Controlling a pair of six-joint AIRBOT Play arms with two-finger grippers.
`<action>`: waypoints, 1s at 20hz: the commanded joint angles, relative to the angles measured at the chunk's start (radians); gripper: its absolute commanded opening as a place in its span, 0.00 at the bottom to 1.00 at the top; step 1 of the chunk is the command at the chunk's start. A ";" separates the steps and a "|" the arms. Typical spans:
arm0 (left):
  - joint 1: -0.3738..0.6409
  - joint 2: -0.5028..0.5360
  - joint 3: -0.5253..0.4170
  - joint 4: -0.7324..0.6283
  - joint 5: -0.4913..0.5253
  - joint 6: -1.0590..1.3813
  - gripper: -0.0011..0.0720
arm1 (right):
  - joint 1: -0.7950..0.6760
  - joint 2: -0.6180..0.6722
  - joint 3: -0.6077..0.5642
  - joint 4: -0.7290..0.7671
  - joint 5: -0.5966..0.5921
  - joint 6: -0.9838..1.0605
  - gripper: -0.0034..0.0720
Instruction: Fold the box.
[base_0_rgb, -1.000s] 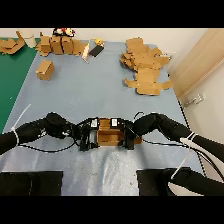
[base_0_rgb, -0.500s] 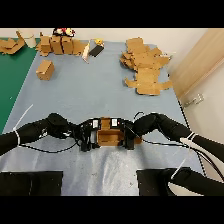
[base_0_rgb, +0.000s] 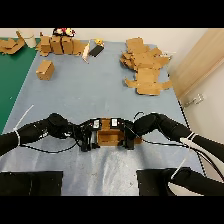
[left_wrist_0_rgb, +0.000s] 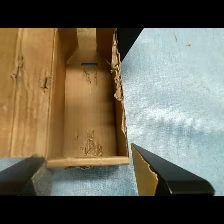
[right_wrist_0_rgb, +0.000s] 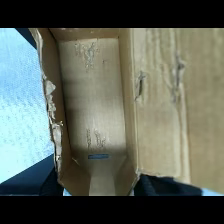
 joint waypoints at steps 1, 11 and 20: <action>0.000 -0.001 0.005 0.031 -0.002 -0.050 0.98 | 0.000 0.000 0.000 0.000 0.000 0.000 0.71; -0.009 -0.007 0.033 0.121 0.000 -0.159 0.98 | 0.000 0.000 0.000 0.000 0.000 0.000 0.71; -0.036 -0.023 0.061 0.178 0.006 -0.226 0.98 | 0.000 0.000 0.000 0.000 0.000 0.000 0.71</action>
